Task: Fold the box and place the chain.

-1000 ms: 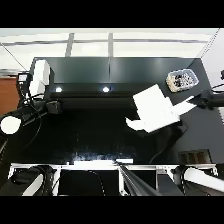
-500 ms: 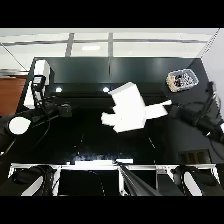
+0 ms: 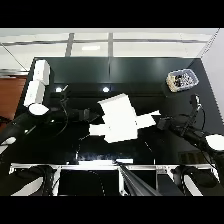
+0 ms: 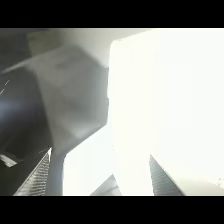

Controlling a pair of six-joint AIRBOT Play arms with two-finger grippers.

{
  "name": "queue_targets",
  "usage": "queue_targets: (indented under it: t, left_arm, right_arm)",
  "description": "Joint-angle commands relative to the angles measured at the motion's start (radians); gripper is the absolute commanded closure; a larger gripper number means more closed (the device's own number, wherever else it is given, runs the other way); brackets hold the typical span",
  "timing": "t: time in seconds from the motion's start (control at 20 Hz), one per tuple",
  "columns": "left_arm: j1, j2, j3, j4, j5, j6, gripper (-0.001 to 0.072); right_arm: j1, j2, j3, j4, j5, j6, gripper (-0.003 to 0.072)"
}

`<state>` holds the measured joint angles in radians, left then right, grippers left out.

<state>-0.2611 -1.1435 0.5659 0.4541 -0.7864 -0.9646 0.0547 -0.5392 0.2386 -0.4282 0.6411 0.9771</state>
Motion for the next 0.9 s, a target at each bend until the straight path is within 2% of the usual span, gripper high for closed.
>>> queue_targets:
  t: [0.0, 0.15, 0.3, 0.45, 0.6, 0.65, 0.7, 0.8, 0.85]
  left_arm:
    - [-0.008, -0.129, 0.053, -0.171, -0.040, 0.163, 0.0007]
    - [-0.043, -0.252, 0.133, -0.190, -0.073, 0.208, 0.0007]
    - [-0.077, -0.373, 0.230, -0.190, -0.148, 0.244, 0.0007]
    - [-0.073, -0.467, 0.307, -0.184, -0.290, 0.311, 0.0011]
    - [-0.043, -0.518, 0.332, -0.171, -0.448, 0.412, 0.0040]
    - [-0.035, -0.527, 0.332, -0.169, -0.475, 0.428, 0.0132]
    - [-0.034, -0.532, 0.335, -0.161, -0.491, 0.446, 0.0268]
    - [-0.036, -0.532, 0.352, -0.093, -0.517, 0.465, 0.0370]
    - [-0.036, -0.532, 0.364, -0.049, -0.532, 0.464, 0.0381]
  right_arm:
    - [0.010, 0.003, -0.005, 0.001, 0.004, 0.003, 0.0674]
    - [0.010, 0.003, -0.005, 0.001, 0.017, 0.003, 0.0674]
    - [0.010, 0.003, -0.005, 0.001, 0.017, 0.003, 0.0674]
    - [0.010, 0.003, -0.005, 0.001, 0.018, 0.003, 0.0674]
    - [0.010, 0.003, -0.005, 0.001, 0.021, 0.003, 0.0673]
    - [0.010, 0.003, -0.005, 0.001, 0.021, 0.003, 0.0674]
    - [0.010, 0.003, -0.005, 0.001, 0.021, 0.003, 0.0674]
    - [0.010, 0.003, -0.005, -0.003, 0.021, 0.002, 0.0674]
    - [0.010, 0.003, -0.004, -0.009, 0.021, 0.003, 0.0674]
